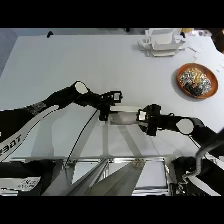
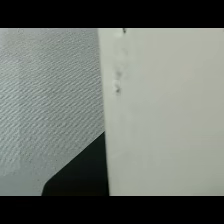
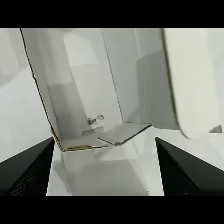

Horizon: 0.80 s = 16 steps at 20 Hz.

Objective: Fold the box and place the chain.

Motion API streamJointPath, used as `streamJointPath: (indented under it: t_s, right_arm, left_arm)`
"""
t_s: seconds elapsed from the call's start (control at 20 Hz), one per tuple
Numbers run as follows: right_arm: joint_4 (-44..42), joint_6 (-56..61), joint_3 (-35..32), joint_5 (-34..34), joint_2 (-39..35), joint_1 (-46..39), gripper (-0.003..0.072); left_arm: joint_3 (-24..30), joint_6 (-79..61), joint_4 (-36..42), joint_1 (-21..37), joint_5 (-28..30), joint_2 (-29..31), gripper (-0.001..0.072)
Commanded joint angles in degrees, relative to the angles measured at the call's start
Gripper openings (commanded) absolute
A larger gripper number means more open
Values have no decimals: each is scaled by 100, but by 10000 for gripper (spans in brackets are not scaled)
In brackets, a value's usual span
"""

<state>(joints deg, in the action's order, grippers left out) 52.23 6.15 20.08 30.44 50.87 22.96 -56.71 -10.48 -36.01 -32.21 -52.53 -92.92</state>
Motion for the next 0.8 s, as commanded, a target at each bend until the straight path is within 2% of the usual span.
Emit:
streamJointPath:
  t_s: [0.0, 0.15, 0.45, 0.65, 0.75]
  right_arm:
    - [-1467, -1657, 35, 402, 111, -396, 695]
    - [-2002, -2385, 42, 514, 271, -546, 694]
    - [-2131, -2498, 42, 822, 568, -1071, 694]
    - [-2603, -3427, 70, 1202, 1021, -1095, 694]
    - [-2614, -3536, 221, 1300, 1322, -1095, 694]
  left_arm:
    - [2, 0, 0, -2, 2, -2, 11]
    - [2, 0, 0, -2, 2, -2, 11]
    - [2, 0, 0, -2, 0, -2, 11]
    - [2, 0, 0, -2, 2, -2, 11]
    - [2, 0, -2, -2, 2, -2, 11]
